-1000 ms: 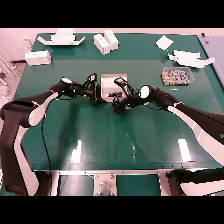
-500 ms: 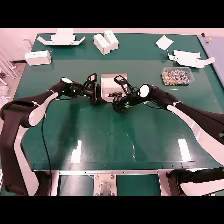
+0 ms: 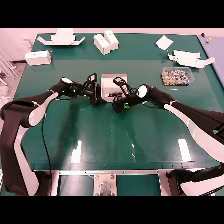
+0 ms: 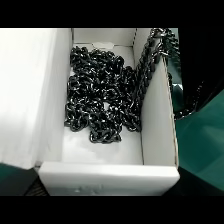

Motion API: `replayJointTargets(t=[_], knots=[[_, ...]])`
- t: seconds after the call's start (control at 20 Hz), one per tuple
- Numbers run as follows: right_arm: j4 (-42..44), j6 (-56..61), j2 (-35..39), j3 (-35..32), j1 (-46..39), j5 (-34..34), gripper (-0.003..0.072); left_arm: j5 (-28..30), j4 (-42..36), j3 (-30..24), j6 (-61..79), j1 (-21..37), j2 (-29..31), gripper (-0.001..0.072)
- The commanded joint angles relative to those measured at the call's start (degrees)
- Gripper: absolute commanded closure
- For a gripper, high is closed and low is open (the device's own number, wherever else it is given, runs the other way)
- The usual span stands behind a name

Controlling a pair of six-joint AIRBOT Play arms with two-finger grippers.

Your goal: Fold the box and place the chain.

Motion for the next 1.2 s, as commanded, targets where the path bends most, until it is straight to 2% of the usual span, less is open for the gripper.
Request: replayJointTargets(t=[0.0, 0.2, 0.45, 0.7, 0.95, 1.15], knots=[[-0.2, 0.7, 1.1, 3.4, 0.0, 5.7, 0.0676, 0.1, 0.0, 0.0, 0.0, 0.0, 0.0, 0.0077], [-0.3, 1.2, 6.2, 10.6, 0.0, 10.5, 0.0676, 0.1, 0.0, 0.0, 0.0, 0.0, 0.0, 0.0077], [-1.7, 1.7, 12.2, 18.0, 0.0, 10.6, 0.0676, 0.1, 0.0, 0.0, 0.0, 0.0, 0.0, 0.0077], [-5.3, 1.7, 13.0, 23.9, 0.0, 10.5, 0.0677, 0.1, 0.0, 0.0, 0.0, 0.0, 0.0, 0.0077], [-10.3, 2.1, 12.7, 25.4, 0.0, 8.8, 0.0677, 0.1, 0.0, 0.0, 0.0, 0.1, 0.0, 0.0077], [-10.4, 3.4, 9.6, 24.8, 0.0, 8.9, 0.0677, 0.1, 0.0, 0.0, 0.0, 0.1, 0.0, 0.0078]])
